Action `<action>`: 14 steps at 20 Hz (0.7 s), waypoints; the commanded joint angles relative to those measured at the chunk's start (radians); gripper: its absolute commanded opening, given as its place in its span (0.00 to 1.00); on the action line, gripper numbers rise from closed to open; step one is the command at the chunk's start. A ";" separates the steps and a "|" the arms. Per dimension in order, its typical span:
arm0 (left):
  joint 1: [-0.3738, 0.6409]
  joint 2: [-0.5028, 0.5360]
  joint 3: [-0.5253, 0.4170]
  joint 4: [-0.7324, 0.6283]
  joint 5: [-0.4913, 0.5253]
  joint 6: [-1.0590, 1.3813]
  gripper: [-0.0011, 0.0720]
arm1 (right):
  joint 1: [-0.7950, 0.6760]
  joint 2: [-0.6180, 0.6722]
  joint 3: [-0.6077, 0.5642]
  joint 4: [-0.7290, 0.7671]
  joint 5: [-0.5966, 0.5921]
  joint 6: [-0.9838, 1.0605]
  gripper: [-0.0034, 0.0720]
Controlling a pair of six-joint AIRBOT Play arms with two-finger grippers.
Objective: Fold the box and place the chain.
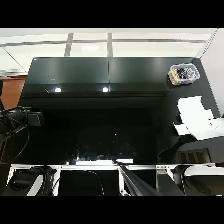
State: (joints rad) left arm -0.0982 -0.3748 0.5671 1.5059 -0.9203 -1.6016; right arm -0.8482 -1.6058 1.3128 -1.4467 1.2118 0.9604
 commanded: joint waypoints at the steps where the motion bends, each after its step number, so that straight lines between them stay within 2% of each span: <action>1: 0.000 -0.001 0.000 0.000 0.000 0.000 0.05 | 0.003 0.004 0.004 0.023 0.061 -0.042 0.12; 3: 0.000 -0.001 0.000 0.000 0.000 0.000 0.05 | 0.017 0.041 0.003 0.030 0.071 -0.041 0.07; 7: 0.000 -0.001 0.000 0.000 0.002 0.000 0.05 | 0.055 0.198 -0.059 0.225 0.061 -0.050 0.07; 11: 0.000 -0.001 0.000 0.000 0.008 0.000 0.05 | 0.154 0.416 -0.233 0.423 -0.009 -0.003 0.07; 14: -0.001 -0.001 0.000 0.000 0.008 0.000 0.05 | 0.297 0.558 -0.410 0.539 -0.029 0.046 0.07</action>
State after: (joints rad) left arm -0.0982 -0.3748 0.5671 1.5059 -0.9150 -1.6020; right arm -0.6579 -1.1782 1.0435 -1.0569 1.2137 0.9569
